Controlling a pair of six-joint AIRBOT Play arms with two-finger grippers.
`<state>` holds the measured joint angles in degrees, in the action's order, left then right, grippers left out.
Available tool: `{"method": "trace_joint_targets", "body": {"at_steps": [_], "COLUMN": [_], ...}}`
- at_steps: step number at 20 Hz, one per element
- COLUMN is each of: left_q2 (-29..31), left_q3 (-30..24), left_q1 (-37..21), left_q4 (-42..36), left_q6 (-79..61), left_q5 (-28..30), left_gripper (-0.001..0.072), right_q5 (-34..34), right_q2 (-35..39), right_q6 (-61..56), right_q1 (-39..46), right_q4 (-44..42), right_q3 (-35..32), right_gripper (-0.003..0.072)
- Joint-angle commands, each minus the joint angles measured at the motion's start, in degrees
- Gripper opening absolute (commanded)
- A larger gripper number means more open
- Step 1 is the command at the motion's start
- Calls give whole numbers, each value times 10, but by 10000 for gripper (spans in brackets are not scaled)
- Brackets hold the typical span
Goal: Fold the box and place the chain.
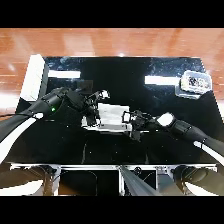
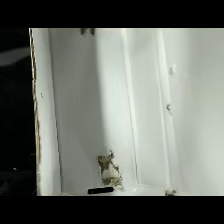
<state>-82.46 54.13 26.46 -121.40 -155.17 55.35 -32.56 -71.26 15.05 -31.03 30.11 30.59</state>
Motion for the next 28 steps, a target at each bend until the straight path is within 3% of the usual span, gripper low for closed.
{"method": "trace_joint_targets", "body": {"at_steps": [1,6,7,8,9,16,24,28], "left_q2": [0,0,0,0,2,3,3,3], "left_q3": [0,0,0,0,0,0,0,0], "left_q1": [0,1,1,1,1,15,14,14], "left_q4": [-1,9,11,13,15,31,31,36], "left_q6": [2,14,25,38,47,57,59,66], "left_q5": [1,20,23,27,32,43,42,42], "left_gripper": [23,22,21,20,20,21,21,21], "right_q5": [8,20,20,20,19,24,76,26], "right_q2": [-4,-4,-3,-3,-3,-3,-3,-3], "right_q6": [2,2,2,2,2,2,2,0], "right_q1": [-12,-11,-11,-11,-11,-11,-9,-10], "right_q4": [0,2,6,6,5,5,4,-1], "right_q3": [0,0,0,0,0,0,0,0], "right_gripper": [708,705,651,472,442,442,442,441]}}
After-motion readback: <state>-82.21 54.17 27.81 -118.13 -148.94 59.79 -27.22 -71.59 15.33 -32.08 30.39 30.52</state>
